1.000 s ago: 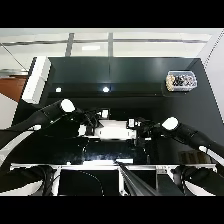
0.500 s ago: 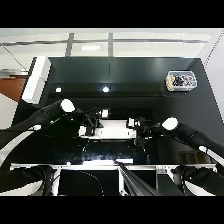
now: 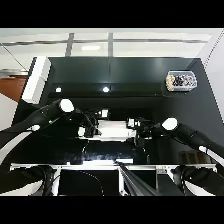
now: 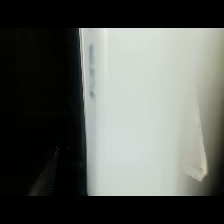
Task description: Fold the box and place the chain.
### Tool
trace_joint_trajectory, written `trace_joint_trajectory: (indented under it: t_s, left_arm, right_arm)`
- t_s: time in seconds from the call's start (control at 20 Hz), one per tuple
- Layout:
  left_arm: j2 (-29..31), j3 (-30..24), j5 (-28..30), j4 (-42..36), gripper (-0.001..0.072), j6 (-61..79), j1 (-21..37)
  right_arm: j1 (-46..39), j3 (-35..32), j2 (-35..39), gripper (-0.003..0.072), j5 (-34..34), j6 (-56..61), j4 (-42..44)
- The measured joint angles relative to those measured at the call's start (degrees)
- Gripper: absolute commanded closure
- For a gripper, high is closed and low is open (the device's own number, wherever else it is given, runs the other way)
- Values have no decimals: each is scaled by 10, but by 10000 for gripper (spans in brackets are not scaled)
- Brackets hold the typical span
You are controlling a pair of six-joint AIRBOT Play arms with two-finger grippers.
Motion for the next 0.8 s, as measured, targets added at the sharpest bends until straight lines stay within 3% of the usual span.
trace_joint_trajectory:
  t_s: [0.35,0.4,0.45,0.5,0.65,0.8]
  left_arm:
    - [80,3,-17,43,151,-80,69]
    - [94,3,-30,46,291,-98,82]
    - [108,3,-45,47,568,-122,93]
    - [123,4,-70,47,680,-151,105]
    - [154,3,-179,45,680,-220,127]
    - [167,-13,-262,-10,681,-273,125]
  right_arm:
    - [0,0,0,216,-1,0,0]
    - [0,0,0,215,-1,0,0]
    - [0,0,0,215,-1,0,0]
    - [0,0,0,216,-1,0,0]
    - [0,0,0,215,-1,0,0]
    - [0,0,0,215,-1,0,0]
